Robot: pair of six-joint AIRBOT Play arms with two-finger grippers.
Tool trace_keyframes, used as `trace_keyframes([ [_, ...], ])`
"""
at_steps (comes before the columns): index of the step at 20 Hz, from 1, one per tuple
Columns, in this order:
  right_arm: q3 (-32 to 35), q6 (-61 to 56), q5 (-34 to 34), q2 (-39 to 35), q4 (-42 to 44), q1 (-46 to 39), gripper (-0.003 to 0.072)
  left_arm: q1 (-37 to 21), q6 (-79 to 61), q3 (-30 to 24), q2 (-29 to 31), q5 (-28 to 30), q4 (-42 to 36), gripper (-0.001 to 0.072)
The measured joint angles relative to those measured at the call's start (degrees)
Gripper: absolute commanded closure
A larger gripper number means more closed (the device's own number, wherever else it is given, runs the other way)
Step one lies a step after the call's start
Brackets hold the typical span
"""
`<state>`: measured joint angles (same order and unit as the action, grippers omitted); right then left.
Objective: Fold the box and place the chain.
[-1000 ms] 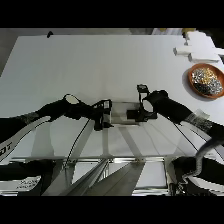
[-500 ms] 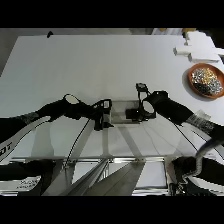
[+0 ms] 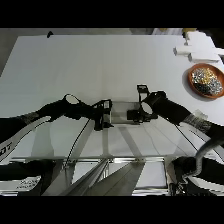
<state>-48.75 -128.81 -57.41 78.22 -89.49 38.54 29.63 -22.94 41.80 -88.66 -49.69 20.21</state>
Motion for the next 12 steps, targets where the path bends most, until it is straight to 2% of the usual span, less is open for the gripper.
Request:
trace_keyframes([
  [1, 0.00, -0.44, 0.00, 0.11, -0.15, 0.17, 0.0474, 0.00, 0.00, 0.00, 0.00, 0.00, 0.00, 0.0506],
  [2, 0.00, -0.94, -0.04, 0.24, -0.15, 0.31, 0.0531, 0.00, 0.00, 0.00, 0.02, 0.00, 0.00, 0.0506],
  [4, 0.00, -1.77, -0.07, 0.39, -0.26, 0.48, 0.0560, 0.00, 0.02, 0.00, 0.00, -0.02, 0.00, 0.0506],
  [5, 0.00, -1.95, -0.09, 0.42, -0.26, 0.55, 0.0611, 0.00, 0.02, 0.00, 0.02, -0.02, 0.00, 0.0506],
  [7, 0.02, -2.27, 0.00, 0.48, -0.24, 0.61, 0.0663, 0.00, 0.02, 0.00, 0.00, -0.02, 0.00, 0.0506],
  [11, 0.07, -2.58, -0.09, 0.55, -0.15, 0.61, 0.0674, 0.00, 0.04, 0.00, 0.00, -0.04, -0.02, 0.0506],
  [12, 0.07, -2.58, -0.09, 0.55, -0.15, 0.61, 0.0623, 0.00, 0.04, 0.00, 0.00, -0.04, -0.02, 0.0506],
])
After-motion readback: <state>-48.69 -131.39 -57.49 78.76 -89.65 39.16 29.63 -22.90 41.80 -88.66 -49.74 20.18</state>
